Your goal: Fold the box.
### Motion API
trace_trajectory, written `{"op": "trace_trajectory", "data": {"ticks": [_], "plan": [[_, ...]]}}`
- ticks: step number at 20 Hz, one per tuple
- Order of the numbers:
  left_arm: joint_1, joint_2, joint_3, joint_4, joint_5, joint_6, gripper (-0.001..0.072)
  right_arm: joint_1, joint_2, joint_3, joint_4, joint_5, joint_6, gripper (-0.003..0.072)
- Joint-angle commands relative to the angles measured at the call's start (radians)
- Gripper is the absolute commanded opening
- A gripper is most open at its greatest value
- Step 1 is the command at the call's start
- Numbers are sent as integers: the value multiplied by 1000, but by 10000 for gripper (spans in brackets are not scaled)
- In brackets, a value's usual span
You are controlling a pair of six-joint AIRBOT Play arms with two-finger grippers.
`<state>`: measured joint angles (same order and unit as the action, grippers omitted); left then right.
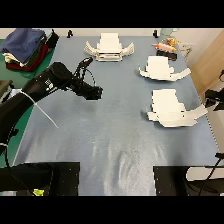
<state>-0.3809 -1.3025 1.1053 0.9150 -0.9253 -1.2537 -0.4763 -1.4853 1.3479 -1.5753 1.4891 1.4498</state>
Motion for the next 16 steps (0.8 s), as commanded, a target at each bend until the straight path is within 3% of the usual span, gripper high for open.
{"op": "trace_trajectory", "data": {"ticks": [1,6,7,8,10,13,16], "plan": [[0,0,0,-3,2,-1,15,-87,-110,39,116,28,-142,432],[0,0,0,-3,2,-1,15,-80,-177,64,230,57,-241,416],[0,0,0,-3,2,-1,15,-78,-187,64,235,77,-241,341],[0,0,0,-4,2,-1,15,-76,-193,63,262,106,-247,162],[0,0,0,-23,-1,0,15,-72,-196,63,381,198,-247,2],[1,0,5,-42,-3,2,15,-33,-164,29,579,252,-200,2],[8,8,5,-41,-64,5,15,93,-1,-159,647,113,-184,1]]}}
